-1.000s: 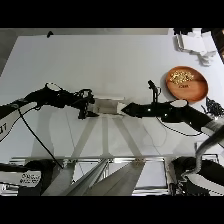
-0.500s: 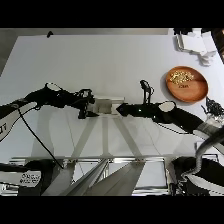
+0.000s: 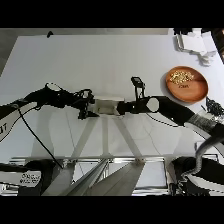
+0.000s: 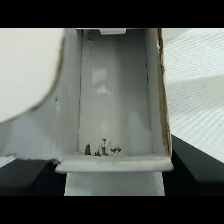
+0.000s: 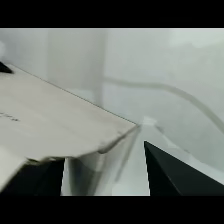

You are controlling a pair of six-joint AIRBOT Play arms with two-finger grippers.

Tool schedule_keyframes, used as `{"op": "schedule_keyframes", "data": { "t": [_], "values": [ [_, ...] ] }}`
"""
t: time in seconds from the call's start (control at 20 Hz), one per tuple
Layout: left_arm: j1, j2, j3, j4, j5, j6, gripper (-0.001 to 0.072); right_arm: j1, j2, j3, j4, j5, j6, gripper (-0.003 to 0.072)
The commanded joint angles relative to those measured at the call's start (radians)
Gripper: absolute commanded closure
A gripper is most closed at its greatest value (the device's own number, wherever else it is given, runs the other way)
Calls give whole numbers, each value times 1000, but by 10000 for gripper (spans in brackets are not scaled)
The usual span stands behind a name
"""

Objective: Fold the box and place the chain.

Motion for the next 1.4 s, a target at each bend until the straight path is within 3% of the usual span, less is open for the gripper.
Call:
{"op": "schedule_keyframes", "data": {
  "t": [0.0,0.25,0.45,0.6,0.75,1.0,1.2,1.3,1.35],
  "values": [
    [0,0,1,0,2,0,523,6,-17,68,-303,169,278,167],
    [0,0,1,0,2,0,523,77,-37,175,-305,182,277,25],
    [0,0,1,0,3,-1,523,108,-95,244,-378,264,366,29],
    [0,0,1,0,3,0,523,137,-152,252,-537,386,520,44],
    [0,0,1,0,2,0,523,166,-187,256,-624,425,634,147],
    [0,0,1,0,2,0,523,179,-192,308,-575,374,654,124],
    [0,0,1,0,2,-1,523,179,-195,330,-557,343,692,154],
    [0,0,1,0,2,0,523,180,-214,330,-552,349,696,278],
    [0,0,1,0,2,0,523,180,-228,330,-539,348,696,298]
  ]
}}
